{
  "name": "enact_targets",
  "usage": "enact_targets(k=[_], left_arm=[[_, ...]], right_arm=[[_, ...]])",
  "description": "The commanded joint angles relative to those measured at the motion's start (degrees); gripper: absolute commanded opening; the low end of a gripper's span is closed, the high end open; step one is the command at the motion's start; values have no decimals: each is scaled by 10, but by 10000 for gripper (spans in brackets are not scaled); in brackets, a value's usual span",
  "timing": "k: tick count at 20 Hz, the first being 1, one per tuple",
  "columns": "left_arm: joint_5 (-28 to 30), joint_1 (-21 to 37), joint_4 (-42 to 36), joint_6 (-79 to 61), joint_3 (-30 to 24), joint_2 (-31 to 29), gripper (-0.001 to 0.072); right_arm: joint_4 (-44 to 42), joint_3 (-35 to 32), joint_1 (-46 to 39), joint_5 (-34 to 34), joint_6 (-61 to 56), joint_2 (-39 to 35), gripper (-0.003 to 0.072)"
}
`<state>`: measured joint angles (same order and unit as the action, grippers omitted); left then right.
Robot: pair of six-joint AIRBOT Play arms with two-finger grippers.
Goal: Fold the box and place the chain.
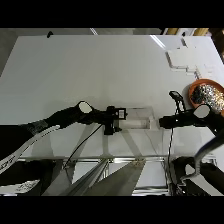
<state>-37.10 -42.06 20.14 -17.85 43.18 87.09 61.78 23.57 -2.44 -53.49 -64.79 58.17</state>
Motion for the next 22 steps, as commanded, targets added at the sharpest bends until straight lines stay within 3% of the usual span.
enact_targets(k=[1,5,14,17,19,22], left_arm=[[0,0,0,-1,0,0,218],[0,0,0,-1,0,0,218],[0,0,0,-1,0,0,218],[0,1,0,-1,0,0,218],[0,0,0,-1,0,0,218],[0,-1,0,-1,0,0,218]], right_arm=[[-25,0,0,3,8,8,20],[-68,0,0,-20,34,-1,20],[-73,0,0,-64,34,-43,24],[-102,0,1,-68,34,-59,140],[-114,0,1,-75,34,-68,261],[-118,0,1,-81,33,-87,274]])
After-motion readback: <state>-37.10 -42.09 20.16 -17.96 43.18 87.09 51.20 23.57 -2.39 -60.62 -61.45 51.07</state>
